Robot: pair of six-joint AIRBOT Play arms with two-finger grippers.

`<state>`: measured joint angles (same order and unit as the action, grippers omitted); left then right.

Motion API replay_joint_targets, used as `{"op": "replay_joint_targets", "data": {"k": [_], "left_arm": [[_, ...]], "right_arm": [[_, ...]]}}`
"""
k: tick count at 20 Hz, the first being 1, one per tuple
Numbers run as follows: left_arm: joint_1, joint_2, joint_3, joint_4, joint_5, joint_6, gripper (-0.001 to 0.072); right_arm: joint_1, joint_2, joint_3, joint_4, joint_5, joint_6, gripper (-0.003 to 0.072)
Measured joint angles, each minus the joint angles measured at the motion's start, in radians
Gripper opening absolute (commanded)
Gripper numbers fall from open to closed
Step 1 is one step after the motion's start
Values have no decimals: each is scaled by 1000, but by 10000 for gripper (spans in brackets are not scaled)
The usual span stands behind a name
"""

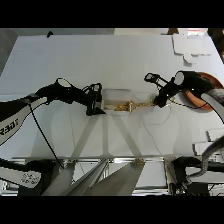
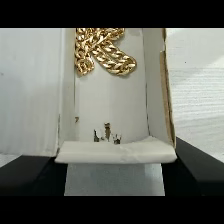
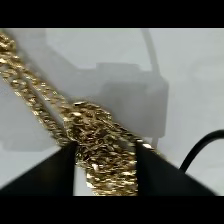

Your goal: Fold the box and place the chain.

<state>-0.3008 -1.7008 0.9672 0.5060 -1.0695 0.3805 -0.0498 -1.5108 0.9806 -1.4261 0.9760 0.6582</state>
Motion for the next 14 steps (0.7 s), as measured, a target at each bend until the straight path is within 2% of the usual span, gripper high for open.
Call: {"op": "replay_joint_targets", "data": {"k": [1, 7, 10, 14], "left_arm": [[0, 0, 0, 0, 0, 0, 208], [0, 0, 0, 0, 0, 0, 208], [0, 0, 0, 0, 0, 0, 208], [0, 0, 0, 0, 0, 0, 208]], "right_arm": [[2, -10, 0, -6, -13, 1, 14], [51, -10, -5, -19, -5, 30, 11], [104, 44, -10, 20, 101, 66, 11], [199, 153, -5, 4, 91, 126, 10]]}}
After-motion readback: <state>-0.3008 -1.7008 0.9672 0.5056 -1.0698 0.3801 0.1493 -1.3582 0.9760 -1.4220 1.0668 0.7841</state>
